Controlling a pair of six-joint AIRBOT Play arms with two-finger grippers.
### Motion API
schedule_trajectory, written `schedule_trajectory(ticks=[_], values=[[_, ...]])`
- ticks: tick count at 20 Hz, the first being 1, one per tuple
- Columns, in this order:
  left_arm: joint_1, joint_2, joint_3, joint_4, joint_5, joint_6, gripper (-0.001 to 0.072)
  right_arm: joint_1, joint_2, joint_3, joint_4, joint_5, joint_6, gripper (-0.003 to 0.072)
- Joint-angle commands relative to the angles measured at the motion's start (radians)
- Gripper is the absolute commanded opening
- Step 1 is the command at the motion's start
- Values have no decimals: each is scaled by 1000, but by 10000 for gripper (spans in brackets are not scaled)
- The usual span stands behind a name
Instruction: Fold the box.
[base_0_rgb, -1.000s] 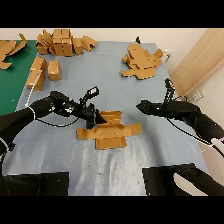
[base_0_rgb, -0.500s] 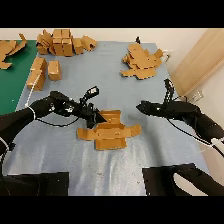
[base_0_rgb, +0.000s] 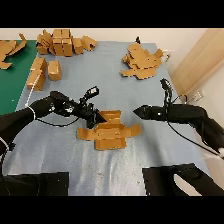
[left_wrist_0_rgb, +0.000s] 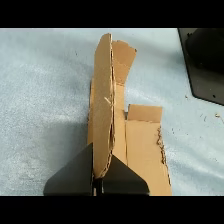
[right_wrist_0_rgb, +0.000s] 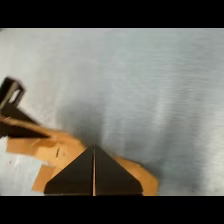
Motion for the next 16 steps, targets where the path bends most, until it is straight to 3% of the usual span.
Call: schedule_trajectory(ticks=[1, 3, 6, 15, 16], values=[[0, 0, 0, -1, -2, 0, 12, 137, 205, 1, -120, -64, 116, 4], [0, 0, 0, -1, -2, 0, 12, 256, 318, 0, -177, -95, 147, 4], [0, 0, 0, -1, -2, 0, 12, 436, 349, -9, -326, -153, 169, 5], [0, 0, 0, -1, -2, 0, 12, 896, 41, -122, -890, -16, 90, 6], [0, 0, 0, -1, -2, 0, 12, 913, 19, -122, -952, 3, 90, 93]])
